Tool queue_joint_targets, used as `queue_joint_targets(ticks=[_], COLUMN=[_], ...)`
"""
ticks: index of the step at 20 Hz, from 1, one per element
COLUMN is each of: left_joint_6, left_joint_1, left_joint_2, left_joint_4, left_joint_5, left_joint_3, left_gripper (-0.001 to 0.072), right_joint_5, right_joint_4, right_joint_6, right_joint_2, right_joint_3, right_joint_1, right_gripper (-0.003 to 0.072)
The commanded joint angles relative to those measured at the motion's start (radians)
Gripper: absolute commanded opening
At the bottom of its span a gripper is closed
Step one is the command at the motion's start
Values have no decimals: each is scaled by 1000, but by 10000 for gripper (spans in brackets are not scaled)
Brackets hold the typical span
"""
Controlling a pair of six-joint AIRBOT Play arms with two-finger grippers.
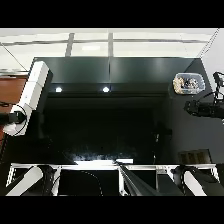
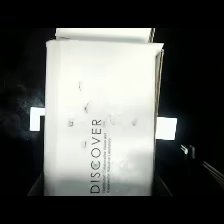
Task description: Fold the box and place the chain.
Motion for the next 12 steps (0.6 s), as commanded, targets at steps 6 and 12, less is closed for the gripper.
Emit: queue_joint_targets(ticks=[6, 12], left_joint_6=[5, -3], left_joint_1=[0, 0], left_joint_2=[-24, 95], left_joint_4=[-12, -22], left_joint_5=[71, -146], left_joint_3=[19, 241], left_gripper=[719, 712], right_joint_5=[-19, 50], right_joint_4=[-1, 66], right_joint_6=[-1, -101], right_joint_2=[1, 2], right_joint_3=[0, 99], right_joint_1=[0, 2], right_gripper=[15, 15])
